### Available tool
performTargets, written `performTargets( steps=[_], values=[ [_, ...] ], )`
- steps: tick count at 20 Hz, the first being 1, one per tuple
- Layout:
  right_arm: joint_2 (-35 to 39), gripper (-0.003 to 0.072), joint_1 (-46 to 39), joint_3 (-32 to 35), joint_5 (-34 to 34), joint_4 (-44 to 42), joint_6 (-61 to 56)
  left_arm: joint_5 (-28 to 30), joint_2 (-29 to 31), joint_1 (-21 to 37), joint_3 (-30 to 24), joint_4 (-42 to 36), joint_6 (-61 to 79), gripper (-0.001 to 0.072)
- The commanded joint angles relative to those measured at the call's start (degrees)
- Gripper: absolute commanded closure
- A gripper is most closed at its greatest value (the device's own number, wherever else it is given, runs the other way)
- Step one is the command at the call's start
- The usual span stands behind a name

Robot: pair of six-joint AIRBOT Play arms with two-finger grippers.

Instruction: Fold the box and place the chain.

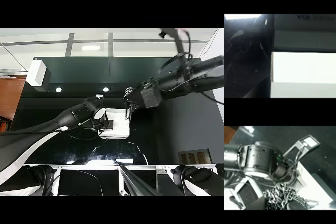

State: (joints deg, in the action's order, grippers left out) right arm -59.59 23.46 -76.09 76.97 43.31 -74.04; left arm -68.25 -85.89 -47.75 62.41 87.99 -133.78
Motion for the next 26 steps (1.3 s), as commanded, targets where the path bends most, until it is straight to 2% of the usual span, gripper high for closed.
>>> performTargets(
  steps=[1, 4, 8, 13, 14, 15, 16, 20, 21, 23, 25, 26],
  values=[
    [-1.0, 0.0677, 1.6, 4.7, -3.1, -1.5, 0.9, 0.0, 0.0, 0.0, 0.0, 0.0, 0.0, 0.0681],
    [-1.3, 0.0677, 2.1, 11.8, -7.8, -1.1, 2.4, 0.0, 0.0, 0.0, 0.0, 0.0, 0.0, 0.0681],
    [-3.0, 0.0677, 3.7, 20.3, -17.9, -1.2, 4.7, 0.0, 0.0, 0.0, 0.0, 0.0, 0.0, 0.0681],
    [-8.5, 0.0668, 6.9, 22.7, -20.9, -1.2, 5.1, 0.1, 0.0, 0.0, 0.0, 0.0, 0.0, 0.0681],
    [-8.7, 0.0605, 6.9, 22.7, -20.9, -0.9, 5.1, 0.1, 0.0, 0.0, 0.0, 0.0, 0.0, 0.0681],
    [-8.4, 0.035, 6.2, 22.5, -20.1, -0.8, 5.1, 0.1, 0.0, 0.0, 0.0, 0.0, 0.0, 0.0681],
    [-7.8, 0.0289, 4.6, 22.3, -17.9, -0.5, 5.2, 0.1, 0.0, 0.0, 0.0, 0.0, 0.0, 0.0681],
    [0.1, 0.029, -7.3, 22.3, -7.3, 6.8, 5.5, 0.1, 0.0, 0.0, 0.0, 0.0, 0.0, 0.0681],
    [2.4, 0.029, -9.7, 23.3, -6.7, 9.5, 5.9, 0.1, 0.0, 0.0, 0.0, 0.0, 0.0, 0.0681],
    [6.1, 0.029, -12.9, 28.7, -9.2, 11.4, 9.8, 0.1, 0.0, 0.0, 0.0, 0.0, 0.0, 0.0681],
    [6.8, 0.0289, -12.5, 34.7, -12.4, 10.9, 15.7, 0.2, 0.0, 0.0, 0.0, 0.0, 0.0, 0.0681],
    [6.8, 0.0233, -11.1, 37.8, -15.3, 10.9, 19.1, 0.2, 0.0, 0.0, 0.0, 0.0, 0.0, 0.0681]
  ],
)
